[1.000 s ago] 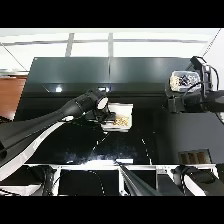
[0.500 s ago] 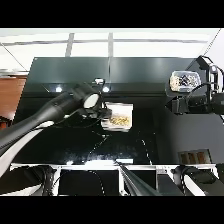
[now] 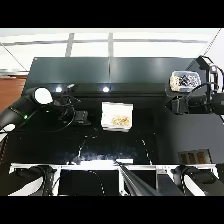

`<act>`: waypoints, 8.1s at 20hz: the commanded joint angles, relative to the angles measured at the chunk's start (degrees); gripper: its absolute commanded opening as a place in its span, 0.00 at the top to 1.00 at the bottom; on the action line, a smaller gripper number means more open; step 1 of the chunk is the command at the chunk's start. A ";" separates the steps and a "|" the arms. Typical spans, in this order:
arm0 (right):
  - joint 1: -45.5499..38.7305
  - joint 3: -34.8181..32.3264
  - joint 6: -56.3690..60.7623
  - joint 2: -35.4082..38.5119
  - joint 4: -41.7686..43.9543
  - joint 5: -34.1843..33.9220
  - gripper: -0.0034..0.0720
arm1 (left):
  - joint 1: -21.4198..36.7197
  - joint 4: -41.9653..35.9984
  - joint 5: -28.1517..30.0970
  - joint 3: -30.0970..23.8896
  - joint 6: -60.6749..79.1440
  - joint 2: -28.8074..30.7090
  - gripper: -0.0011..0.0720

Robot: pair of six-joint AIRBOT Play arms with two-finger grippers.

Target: Fold the box and place the chain.

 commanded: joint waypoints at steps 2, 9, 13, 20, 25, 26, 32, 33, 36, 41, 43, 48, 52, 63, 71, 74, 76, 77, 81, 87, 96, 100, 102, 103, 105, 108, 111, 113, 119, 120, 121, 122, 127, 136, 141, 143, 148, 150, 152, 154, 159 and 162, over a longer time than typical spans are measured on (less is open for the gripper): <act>0.00 -0.04 2.19 0.04 0.24 0.02 0.59 | 6.56 -20.41 0.59 -5.99 32.68 -4.61 0.00; -0.02 -0.04 2.91 0.04 0.20 -0.02 0.59 | 6.56 -18.93 5.79 -5.92 59.52 -6.58 0.01; -0.02 -0.02 4.26 0.04 0.17 -1.14 0.59 | 5.62 -18.97 4.83 -3.45 73.31 -9.20 0.01; -0.02 -0.04 4.44 0.02 0.04 -2.73 0.59 | 3.34 -14.16 -0.04 4.52 89.64 -16.52 0.01; -0.02 -0.04 4.42 0.02 -0.02 -3.72 0.59 | -0.55 -12.31 5.18 5.66 92.80 -16.87 0.01; -0.02 -0.04 4.44 0.02 -0.02 -3.72 0.59 | -1.42 -12.26 6.49 5.64 92.78 -16.92 0.01; -0.02 -0.04 4.44 0.02 -0.04 -4.61 0.59 | -4.13 -17.64 7.17 5.66 92.76 -17.18 0.01; -0.02 -0.04 4.44 0.02 -0.02 -4.87 0.59 | -4.44 -17.68 7.17 5.66 92.76 -17.35 0.01; -0.02 -0.04 4.44 0.02 0.02 -4.87 0.59 | -4.63 -17.59 7.32 5.64 92.45 -17.59 0.01; 0.02 -0.24 4.42 -0.02 0.02 -5.01 0.59 | -4.63 -17.38 7.39 5.64 90.75 -17.59 0.07; 0.87 -0.98 4.42 -0.44 0.09 -5.90 0.59 | -4.66 -17.00 7.19 5.64 90.77 -17.57 0.31; 7.06 -2.19 1.81 -8.20 9.40 -21.11 0.19 | -4.63 -17.03 7.41 5.64 90.75 -17.57 0.31; 12.02 -2.03 -10.19 -20.31 14.12 -34.42 0.08 | -4.63 -17.03 7.45 5.64 90.77 -17.57 0.30; 17.66 -0.26 -52.76 -23.41 12.92 -20.55 0.13 | -4.63 -17.07 7.58 5.64 90.77 -17.57 0.30; 21.70 -0.28 -52.74 -24.68 12.55 -16.85 0.01 | -4.63 -17.22 7.50 5.64 90.75 -17.57 0.29; 22.60 -0.31 -52.92 -26.47 12.04 -16.55 0.01 | -4.63 -17.22 7.39 5.64 90.75 -17.57 0.29; 23.50 -0.37 -53.75 -27.10 11.41 -16.52 0.01 | -4.63 -17.20 7.39 5.64 90.75 -17.57 0.29; 23.76 -0.44 -54.47 -27.12 11.39 -16.55 0.05 | -4.63 -17.20 7.39 5.64 90.75 -17.57 0.29; 23.76 -0.44 -54.58 -27.10 11.43 -16.46 0.27 | -4.63 -17.22 7.39 5.64 90.75 -17.57 0.29; 23.76 -0.46 -54.55 -27.10 11.39 -16.09 0.69 | -4.63 -17.22 7.39 5.64 90.75 -17.57 0.29; 23.76 -0.39 -54.49 -27.08 11.21 -18.60 0.60 | -4.63 -17.20 6.82 5.64 90.75 -17.57 0.29; 23.76 -0.39 -54.55 -27.08 11.19 -19.61 0.42 | -4.63 -17.20 6.82 5.64 90.75 -17.57 0.29; 23.76 -0.39 -54.55 -27.08 11.19 -19.89 0.42 | -4.63 -17.20 6.82 5.64 90.75 -17.57 0.29; 23.76 -0.39 -54.55 -27.08 11.19 -20.37 0.42 | -4.63 -17.20 6.84 5.64 90.75 -17.57 0.29; 23.78 -0.39 -54.55 -27.08 11.21 -21.75 0.42 | -4.63 -17.20 6.84 5.64 90.75 -17.57 0.29; 23.78 -0.39 -54.55 -27.08 11.19 -22.14 0.42 | -4.63 -17.20 6.82 5.64 90.75 -17.57 0.29; 23.78 -0.39 -54.55 -27.10 11.17 -21.29 0.45 | -4.63 -17.20 6.82 5.64 90.75 -17.57 0.29; 23.78 -0.44 -54.58 -27.10 11.15 -19.91 0.59 | -4.63 -17.20 6.84 5.64 90.75 -17.57 0.29; 23.78 -1.46 -54.58 -27.10 11.19 -19.43 0.64 | -4.63 -17.20 6.84 5.64 90.75 -17.57 0.29; 23.78 -1.51 -54.58 -27.10 11.19 -19.50 0.64 | -4.63 -17.20 6.84 5.66 90.77 -17.57 0.29; 23.78 -1.51 -54.58 -27.10 11.21 -19.50 0.64 | -4.63 -17.20 6.86 5.66 90.77 -17.57 0.29; 23.78 -1.53 -54.58 -27.10 11.30 -19.47 0.64 | -4.63 -17.20 6.86 5.66 90.75 -17.57 0.29; 23.78 -1.53 -54.58 -27.12 11.47 -19.65 0.65 | -4.63 -17.20 6.86 5.64 90.75 -17.57 0.29; 23.78 -1.53 -54.53 -27.10 11.65 -20.57 0.78 | -4.63 -17.20 6.84 5.66 90.75 -17.57 0.29; 25.27 -1.53 -54.55 -27.10 11.41 -20.31 0.75 | -4.63 -17.20 6.84 5.66 90.75 -17.57 0.29; 25.55 -1.53 -54.53 -27.10 11.41 -20.57 0.67 | -4.63 -17.20 6.84 5.66 90.75 -17.57 0.29; 25.55 -1.53 -54.47 -27.10 11.41 -20.57 0.67 | -4.63 -17.20 6.84 5.66 90.75 -17.57 0.29; 25.55 -1.53 -54.38 -27.10 11.41 -20.55 0.67 | -4.63 -17.20 6.86 5.66 90.75 -17.57 0.29; 25.55 -1.53 -54.34 -27.10 11.43 -20.28 0.67 | -4.63 -17.20 6.84 5.66 90.75 -17.57 0.29; 25.55 -1.60 -54.31 -27.10 11.43 -19.74 0.67 | -4.63 -17.20 6.84 5.66 90.77 -17.57 0.29; 25.55 -2.23 -54.31 -27.10 11.43 -19.76 0.67 | -4.63 -17.20 6.86 5.66 90.75 -17.57 0.29; 25.55 -2.23 -54.07 -27.12 11.43 -19.76 0.67 | -4.63 -17.20 6.86 5.66 90.75 -17.57 0.29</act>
